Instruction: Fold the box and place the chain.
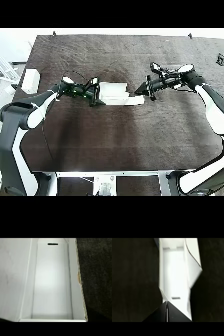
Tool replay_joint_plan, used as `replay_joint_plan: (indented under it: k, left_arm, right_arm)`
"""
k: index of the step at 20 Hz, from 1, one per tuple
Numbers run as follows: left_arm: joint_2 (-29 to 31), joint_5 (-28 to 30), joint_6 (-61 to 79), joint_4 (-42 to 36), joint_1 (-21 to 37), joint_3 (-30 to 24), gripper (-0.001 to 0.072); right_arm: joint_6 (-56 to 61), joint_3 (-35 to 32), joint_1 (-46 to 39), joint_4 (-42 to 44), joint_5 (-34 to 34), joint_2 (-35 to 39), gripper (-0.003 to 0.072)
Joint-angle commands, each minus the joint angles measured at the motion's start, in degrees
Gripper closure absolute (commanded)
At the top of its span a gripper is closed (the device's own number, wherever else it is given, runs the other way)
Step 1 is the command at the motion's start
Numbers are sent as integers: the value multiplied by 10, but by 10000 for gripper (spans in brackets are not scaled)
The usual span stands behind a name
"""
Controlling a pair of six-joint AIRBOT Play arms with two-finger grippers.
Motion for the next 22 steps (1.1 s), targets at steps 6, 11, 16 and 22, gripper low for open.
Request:
replay_joint_plan:
  k: [6,11,16,22]
  left_arm:
    - [0,-5,-1,0,0,0,227]
    - [0,-6,-1,0,0,0,227]
    - [0,-6,-1,0,0,0,227]
    - [0,-6,-1,0,0,0,227]
  right_arm:
    - [57,-8,61,75,-131,-16,681]
    - [87,17,83,72,-213,-32,680]
    - [127,31,94,20,-259,-33,681]
    - [192,65,113,-68,-255,-80,681]
